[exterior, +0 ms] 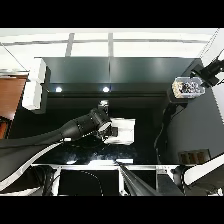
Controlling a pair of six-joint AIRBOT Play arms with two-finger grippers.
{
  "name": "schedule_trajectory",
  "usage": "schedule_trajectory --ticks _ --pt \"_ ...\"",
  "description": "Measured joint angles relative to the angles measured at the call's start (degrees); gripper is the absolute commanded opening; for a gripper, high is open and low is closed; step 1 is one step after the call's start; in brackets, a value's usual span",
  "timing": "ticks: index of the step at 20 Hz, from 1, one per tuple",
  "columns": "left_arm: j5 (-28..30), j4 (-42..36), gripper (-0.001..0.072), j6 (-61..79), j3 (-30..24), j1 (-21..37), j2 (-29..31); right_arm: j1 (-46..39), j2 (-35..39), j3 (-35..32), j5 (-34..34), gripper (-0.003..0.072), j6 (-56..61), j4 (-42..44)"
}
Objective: Fold the box and place the chain.
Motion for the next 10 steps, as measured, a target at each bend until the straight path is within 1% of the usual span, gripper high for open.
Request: schedule_trajectory --ticks 5,6,7,8,9,10 --pt "-0.11 0.0 0.0028 0.07 0.0 0.0 0.0 -0.46 -3.1 1.57 0.59 0.0669 1.27 -1.38" --pt "-0.11 -0.02 0.0028 0.09 0.0 0.0 0.0 -0.52 -3.61 1.68 0.61 0.0649 1.2 -1.53" --pt "-0.13 -0.04 0.0028 0.09 0.0 0.0 0.0 -0.52 -4.02 1.75 0.63 0.0413 0.9 -1.49" --pt "-0.15 -0.09 0.0028 0.09 0.0 0.0 0.0 -0.52 -4.37 1.75 0.61 0.0254 0.68 -1.55" --pt "-0.17 -0.13 0.0028 0.11 0.0 0.0 0.0 -0.57 -4.46 1.84 0.59 0.0114 0.24 -1.6" --pt "-0.17 -0.13 0.0028 0.09 0.0 0.0 0.0 -0.57 -4.42 1.92 0.63 0.0055 -0.35 -1.25"
